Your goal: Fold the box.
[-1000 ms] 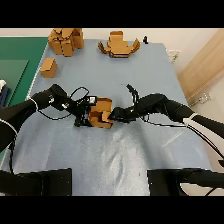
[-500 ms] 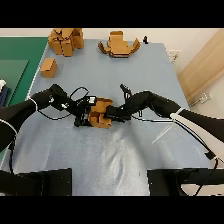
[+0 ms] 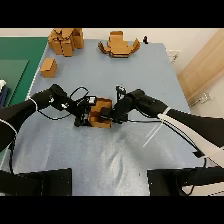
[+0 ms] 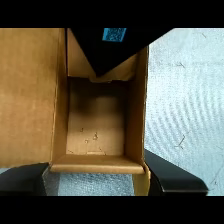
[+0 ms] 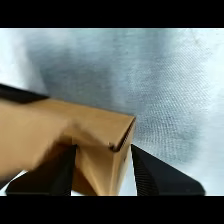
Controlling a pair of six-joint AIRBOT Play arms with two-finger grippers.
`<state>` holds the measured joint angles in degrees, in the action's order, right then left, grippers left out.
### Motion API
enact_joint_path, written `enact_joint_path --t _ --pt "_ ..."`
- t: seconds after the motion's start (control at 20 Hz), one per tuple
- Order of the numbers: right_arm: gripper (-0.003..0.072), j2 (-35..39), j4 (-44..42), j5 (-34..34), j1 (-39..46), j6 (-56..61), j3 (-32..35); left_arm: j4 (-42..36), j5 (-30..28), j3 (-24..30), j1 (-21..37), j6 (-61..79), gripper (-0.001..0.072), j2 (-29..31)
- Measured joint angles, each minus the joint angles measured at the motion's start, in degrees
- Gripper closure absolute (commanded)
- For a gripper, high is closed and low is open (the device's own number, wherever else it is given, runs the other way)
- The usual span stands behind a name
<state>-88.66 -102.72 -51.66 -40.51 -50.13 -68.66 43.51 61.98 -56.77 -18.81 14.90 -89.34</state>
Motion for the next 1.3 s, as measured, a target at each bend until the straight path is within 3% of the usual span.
enact_joint_path --t 0.1,0.2,0.55,0.6,0.65,0.7,1.15,1.3 --pt "0.0275 -2.58 3.13 -3.1 -0.9 2.84 -3.56 0.0 0.0 0.0 0.0 0.0 0.0473 0.0" --pt "0.0683 -4.96 5.6 -7.58 -1.88 5.25 -6.99 0.0 0.02 0.0 0.0 0.02 0.0473 0.0" --pt "0.0682 -8.96 9.62 -14.01 -4.9 10.27 -14.69 0.37 0.0 -0.02 -0.02 0.09 0.0473 0.04" --pt "0.0538 -9.09 9.81 -14.51 -5.09 10.69 -15.1 0.33 0.02 0.0 -0.04 0.09 0.0473 0.0" --pt "0.0261 -9.18 9.73 -14.75 -5.2 10.8 -15.5 0.31 0.02 -0.02 -0.04 0.2 0.0473 0.0" --pt "0.0229 -9.14 8.85 -13.31 -5.4 10.88 -15.89 0.22 0.02 0.0 -0.04 0.13 0.0473 0.0" --pt "0.0278 -9.86 9.49 -17.27 -5.57 13.81 -16.48 -0.24 0.09 0.0 -0.11 -1.18 0.0473 0.0" --pt "0.0557 -10.97 10.93 -18.47 -5.53 14.69 -16.48 -0.24 0.09 0.0 -0.11 -1.16 0.0473 -0.11"
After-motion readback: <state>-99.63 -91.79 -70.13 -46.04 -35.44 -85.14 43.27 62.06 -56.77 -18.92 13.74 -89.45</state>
